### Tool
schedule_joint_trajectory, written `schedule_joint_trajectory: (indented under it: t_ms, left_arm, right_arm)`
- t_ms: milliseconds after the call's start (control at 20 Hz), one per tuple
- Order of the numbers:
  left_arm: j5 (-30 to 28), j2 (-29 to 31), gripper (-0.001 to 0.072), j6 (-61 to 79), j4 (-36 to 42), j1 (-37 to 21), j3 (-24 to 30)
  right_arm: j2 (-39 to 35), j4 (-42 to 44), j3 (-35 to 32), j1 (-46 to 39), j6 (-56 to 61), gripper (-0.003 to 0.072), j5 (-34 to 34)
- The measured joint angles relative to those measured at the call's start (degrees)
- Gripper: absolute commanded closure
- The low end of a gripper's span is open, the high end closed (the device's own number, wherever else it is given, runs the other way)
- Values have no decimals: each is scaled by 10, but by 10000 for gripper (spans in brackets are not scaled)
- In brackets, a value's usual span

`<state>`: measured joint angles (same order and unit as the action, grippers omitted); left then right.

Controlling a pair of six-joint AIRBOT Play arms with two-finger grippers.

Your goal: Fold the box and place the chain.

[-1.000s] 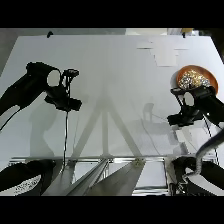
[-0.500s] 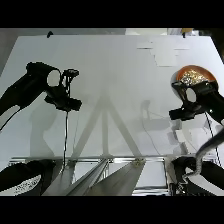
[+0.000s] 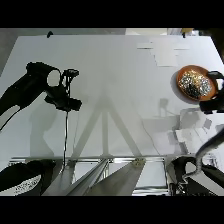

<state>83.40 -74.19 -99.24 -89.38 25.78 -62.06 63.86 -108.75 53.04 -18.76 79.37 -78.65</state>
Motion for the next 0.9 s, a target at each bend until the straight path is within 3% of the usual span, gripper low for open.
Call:
schedule_joint_trajectory:
  t_ms: [300, 800, 900]
  left_arm:
    - [0, 0, 700, 0, 0, 0, 0]
    - [0, 0, 700, 0, 0, 0, 0]
    - [0, 0, 700, 0, 0, 0, 0]
  right_arm:
    - [38, 4, 3, -169, -84, 205, 23]
    - [128, -9, 3, -212, -174, 233, 50]
    - [150, -9, 3, -213, -177, 403, 42]
